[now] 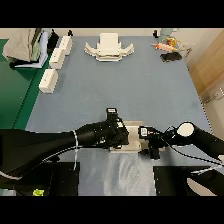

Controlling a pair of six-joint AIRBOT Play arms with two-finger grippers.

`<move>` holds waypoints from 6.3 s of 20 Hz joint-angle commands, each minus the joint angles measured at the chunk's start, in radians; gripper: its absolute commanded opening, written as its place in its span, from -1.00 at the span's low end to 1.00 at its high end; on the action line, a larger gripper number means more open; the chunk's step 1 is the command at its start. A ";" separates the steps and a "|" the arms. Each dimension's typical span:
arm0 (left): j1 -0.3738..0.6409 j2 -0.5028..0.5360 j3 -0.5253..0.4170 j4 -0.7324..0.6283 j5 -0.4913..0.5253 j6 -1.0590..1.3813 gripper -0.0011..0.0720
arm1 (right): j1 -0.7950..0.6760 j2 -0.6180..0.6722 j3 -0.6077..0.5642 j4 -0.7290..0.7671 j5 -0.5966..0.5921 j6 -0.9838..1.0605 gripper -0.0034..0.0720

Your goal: Fold the box.

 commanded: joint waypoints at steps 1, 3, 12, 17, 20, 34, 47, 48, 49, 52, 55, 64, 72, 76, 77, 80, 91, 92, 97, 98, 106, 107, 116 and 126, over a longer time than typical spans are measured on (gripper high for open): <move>0.000 -0.010 0.001 0.001 0.060 0.013 -0.22 | 0.000 0.001 0.001 0.000 0.000 0.000 0.55; 0.000 -0.014 0.001 0.002 0.008 0.012 -0.37 | 0.000 0.001 0.001 0.000 0.000 0.000 0.55; -0.051 -0.014 0.001 0.090 -0.026 -0.098 -0.83 | 0.000 0.001 0.001 0.000 0.000 0.000 0.55; -0.061 -0.014 0.001 0.100 -0.021 -0.120 -0.92 | 0.000 0.001 0.001 0.000 0.000 0.000 0.55; -0.062 -0.014 0.001 0.090 -0.020 -0.119 -0.65 | 0.000 0.001 0.001 0.000 0.000 0.000 0.55; -0.062 -0.014 0.019 0.126 -0.026 -0.138 -0.92 | 0.000 0.001 0.001 0.000 0.000 0.000 0.55; -0.060 -0.010 0.044 0.108 -0.054 -0.150 0.37 | 0.000 0.001 0.001 0.000 0.000 0.000 0.55; -0.060 -0.010 0.044 0.111 -0.063 -0.151 0.37 | 0.000 0.001 0.001 0.000 0.000 0.000 0.55; -0.060 -0.011 0.044 0.112 -0.074 -0.150 0.23 | 0.000 0.001 0.001 0.000 0.000 0.000 0.55; -0.061 -0.022 0.043 0.116 -0.077 -0.141 -0.05 | 0.000 0.001 0.001 0.000 0.000 0.000 0.55; -0.062 -0.052 0.044 0.115 -0.078 -0.141 -0.05 | 0.000 0.001 0.001 0.000 0.000 0.000 0.55; -0.093 -0.072 0.045 0.160 -0.080 -0.157 -0.92 | 0.000 0.001 0.001 0.000 0.000 0.000 0.55; -0.093 -0.072 0.045 0.156 -0.107 -0.158 0.37 | 0.000 0.001 0.001 0.000 0.000 0.000 0.55; -0.092 -0.069 0.056 0.163 -0.109 -0.157 0.37 | 0.000 0.001 0.001 0.000 0.000 0.000 0.55; -0.092 -0.069 0.066 0.173 -0.109 -0.157 0.37 | 0.000 0.001 0.001 0.000 0.000 0.000 0.55; -0.091 -0.069 0.096 0.198 -0.132 -0.157 0.37 | 0.000 0.001 0.001 0.000 0.000 0.000 0.55; -0.084 -0.031 0.142 0.181 -0.206 -0.118 0.37 | 0.000 0.001 0.001 0.000 0.000 -0.001 0.55; -0.075 -0.013 0.144 0.178 -0.213 -0.114 0.37 | 0.000 0.001 0.001 0.000 0.000 0.000 0.55; -0.031 0.108 0.144 0.150 -0.286 -0.045 0.37 | 0.000 0.001 0.001 0.000 0.000 -0.001 0.55; -0.020 0.142 0.144 0.134 -0.317 -0.021 0.37 | 0.000 0.001 0.001 0.000 0.000 0.000 0.55; 0.064 0.374 0.144 0.089 -0.499 0.502 -0.92 | 0.000 0.001 0.001 0.000 0.000 0.000 0.55; 0.064 0.374 0.144 0.136 -0.463 0.552 -0.92 | 0.000 0.001 0.001 0.000 0.000 0.000 0.55; 0.385 0.478 -0.010 -0.164 -0.079 1.442 -0.93 | 0.000 0.001 0.001 0.000 0.000 0.000 0.55; 0.719 0.473 -0.497 -0.750 0.253 2.630 0.93 | 0.000 0.001 0.001 0.000 0.000 0.000 0.55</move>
